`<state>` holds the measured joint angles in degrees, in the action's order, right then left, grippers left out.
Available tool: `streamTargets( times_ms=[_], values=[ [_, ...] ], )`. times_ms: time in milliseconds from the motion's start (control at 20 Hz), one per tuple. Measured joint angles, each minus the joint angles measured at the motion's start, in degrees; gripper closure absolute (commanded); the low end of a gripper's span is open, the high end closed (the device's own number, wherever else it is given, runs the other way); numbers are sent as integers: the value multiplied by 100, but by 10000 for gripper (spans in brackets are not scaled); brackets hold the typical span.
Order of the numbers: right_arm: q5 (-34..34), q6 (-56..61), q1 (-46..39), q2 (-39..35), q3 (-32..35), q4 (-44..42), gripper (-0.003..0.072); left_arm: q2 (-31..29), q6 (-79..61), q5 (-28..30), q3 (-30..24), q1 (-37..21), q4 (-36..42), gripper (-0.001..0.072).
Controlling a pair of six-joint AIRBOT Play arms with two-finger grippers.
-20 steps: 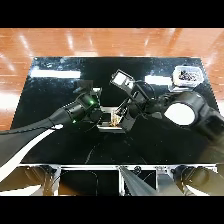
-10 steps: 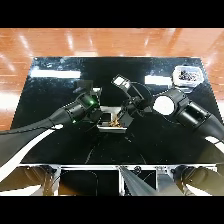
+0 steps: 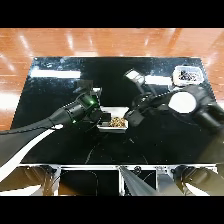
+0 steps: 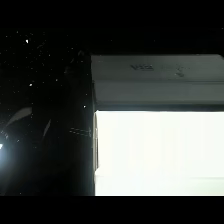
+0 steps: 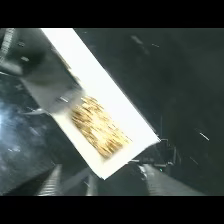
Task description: Fold the box and place the chain.
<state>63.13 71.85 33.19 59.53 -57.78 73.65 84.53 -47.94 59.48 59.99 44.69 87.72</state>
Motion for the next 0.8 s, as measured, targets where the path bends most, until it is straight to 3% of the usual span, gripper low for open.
streamTargets(
  times_ms=[150, 200, 300, 400, 500, 800],
  values=[
    [579, 133, -691, -348, 0, 254, -29, 2, 0, 0, 0, 0, 0, 687],
    [745, 160, -929, -424, 0, 308, -29, 2, 0, -2, 0, 0, 0, 644],
    [964, 190, -1287, -514, 0, 352, -28, 2, 11, -7, 2, 0, 0, 481],
    [1084, 208, -1486, -562, 0, 391, -29, 2, 31, -11, 52, 0, 31, 420],
    [1176, 214, -1589, -588, 0, 387, -28, 4, 31, 39, 144, 0, 39, 60],
    [1281, 229, -1687, -610, 2, 319, -28, -39, -146, 557, 575, 0, 70, 77]
  ],
)
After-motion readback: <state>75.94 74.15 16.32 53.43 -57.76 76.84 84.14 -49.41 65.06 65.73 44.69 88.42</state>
